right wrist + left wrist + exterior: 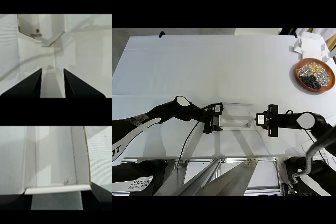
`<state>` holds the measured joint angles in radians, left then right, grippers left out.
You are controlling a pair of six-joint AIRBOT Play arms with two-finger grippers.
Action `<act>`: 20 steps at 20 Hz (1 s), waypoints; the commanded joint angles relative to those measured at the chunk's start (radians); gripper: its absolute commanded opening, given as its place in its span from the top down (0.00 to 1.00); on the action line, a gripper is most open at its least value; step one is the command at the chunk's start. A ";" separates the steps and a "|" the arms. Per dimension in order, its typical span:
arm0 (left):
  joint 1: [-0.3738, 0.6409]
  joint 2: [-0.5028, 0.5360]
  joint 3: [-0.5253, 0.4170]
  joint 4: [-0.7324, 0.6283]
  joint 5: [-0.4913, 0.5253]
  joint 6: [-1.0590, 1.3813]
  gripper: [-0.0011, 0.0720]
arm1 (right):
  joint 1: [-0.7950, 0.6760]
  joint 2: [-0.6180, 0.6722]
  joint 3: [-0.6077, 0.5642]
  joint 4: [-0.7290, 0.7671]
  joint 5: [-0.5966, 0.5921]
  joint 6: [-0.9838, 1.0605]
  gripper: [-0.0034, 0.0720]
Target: Fold the box and place the chain.
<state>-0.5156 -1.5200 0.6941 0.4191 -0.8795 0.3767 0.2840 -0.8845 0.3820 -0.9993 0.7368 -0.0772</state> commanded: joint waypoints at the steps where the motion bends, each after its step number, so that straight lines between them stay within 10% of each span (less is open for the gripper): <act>1: 0.001 0.001 0.001 0.000 0.000 0.000 0.70 | 0.056 -0.076 -0.001 0.068 -0.047 -0.063 0.59; 20: 0.001 0.001 0.001 0.000 0.000 0.000 0.70 | 0.129 -0.080 0.000 0.148 -0.113 -0.062 0.85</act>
<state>-0.5156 -1.5196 0.6941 0.4191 -0.8795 0.3767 0.4026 -0.9638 0.3817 -0.8627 0.6407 -0.1390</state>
